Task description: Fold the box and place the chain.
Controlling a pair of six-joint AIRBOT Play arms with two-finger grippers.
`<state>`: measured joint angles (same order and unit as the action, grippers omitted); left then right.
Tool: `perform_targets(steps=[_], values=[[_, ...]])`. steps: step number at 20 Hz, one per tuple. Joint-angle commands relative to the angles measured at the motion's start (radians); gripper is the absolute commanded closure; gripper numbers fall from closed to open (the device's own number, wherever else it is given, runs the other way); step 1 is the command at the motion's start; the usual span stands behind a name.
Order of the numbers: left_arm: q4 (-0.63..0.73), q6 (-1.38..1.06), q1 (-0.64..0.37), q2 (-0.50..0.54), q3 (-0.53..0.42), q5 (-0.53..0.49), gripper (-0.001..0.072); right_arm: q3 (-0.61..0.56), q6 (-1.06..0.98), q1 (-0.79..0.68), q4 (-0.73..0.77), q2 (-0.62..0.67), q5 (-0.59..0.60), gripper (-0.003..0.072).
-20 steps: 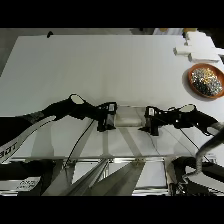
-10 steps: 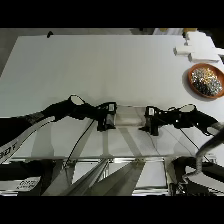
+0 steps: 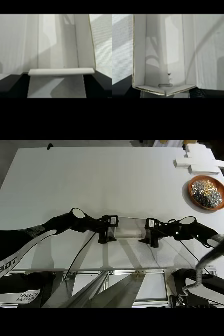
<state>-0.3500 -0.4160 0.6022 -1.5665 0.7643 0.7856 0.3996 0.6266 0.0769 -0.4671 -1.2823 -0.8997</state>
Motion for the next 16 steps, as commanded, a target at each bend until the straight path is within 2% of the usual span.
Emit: perform_targets(steps=[1, 9, 15, 16], values=[[0.0, -0.01, 0.004, 0.0, -0.001, 0.003, 0.0013, 0.0, 0.0, 0.001, 0.0, 0.001, -0.002, 0.0289], [0.077, -0.087, 0.004, -0.001, -0.001, 0.026, 0.0014, 0.0, 0.0, 0.001, 0.0, 0.001, -0.002, 0.0289], [0.077, -0.09, 0.004, -0.001, -0.001, 0.029, 0.002, 0.0, 0.0, 0.001, 0.0, 0.001, -0.002, 0.0289], [0.077, -0.09, 0.004, -0.001, -0.001, 0.03, 0.0039, 0.0, 0.0, 0.001, 0.0, 0.001, -0.002, 0.0289]])
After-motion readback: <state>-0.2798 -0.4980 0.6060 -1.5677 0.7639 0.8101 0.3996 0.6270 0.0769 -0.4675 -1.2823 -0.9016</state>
